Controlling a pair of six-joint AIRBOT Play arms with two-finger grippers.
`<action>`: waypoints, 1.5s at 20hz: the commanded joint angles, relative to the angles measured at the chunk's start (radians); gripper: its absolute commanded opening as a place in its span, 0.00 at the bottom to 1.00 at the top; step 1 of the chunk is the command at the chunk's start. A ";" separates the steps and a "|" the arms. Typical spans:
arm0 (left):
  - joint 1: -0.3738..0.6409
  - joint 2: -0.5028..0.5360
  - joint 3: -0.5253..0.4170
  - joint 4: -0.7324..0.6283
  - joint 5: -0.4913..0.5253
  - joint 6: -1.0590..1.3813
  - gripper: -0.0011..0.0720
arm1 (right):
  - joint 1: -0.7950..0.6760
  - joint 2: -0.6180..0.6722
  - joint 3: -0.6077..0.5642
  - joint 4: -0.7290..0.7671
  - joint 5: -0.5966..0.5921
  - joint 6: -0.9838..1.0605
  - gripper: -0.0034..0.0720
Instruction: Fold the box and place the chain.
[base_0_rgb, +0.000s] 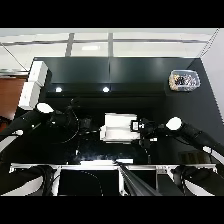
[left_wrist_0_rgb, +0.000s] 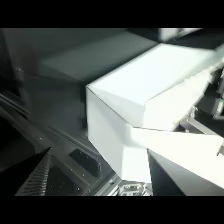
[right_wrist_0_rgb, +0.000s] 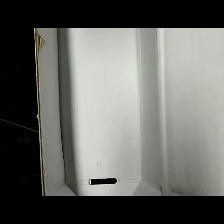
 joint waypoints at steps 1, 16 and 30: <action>-0.003 0.023 0.016 0.016 -0.070 -0.005 0.99 | 0.000 0.000 0.000 0.000 0.000 0.000 0.68; -0.407 0.025 0.180 0.595 0.243 -0.753 0.98 | 0.001 0.000 0.000 0.000 0.000 0.000 0.68; -0.581 -0.082 0.301 0.841 0.125 -1.103 0.98 | 0.001 0.000 0.000 0.000 0.000 0.000 0.68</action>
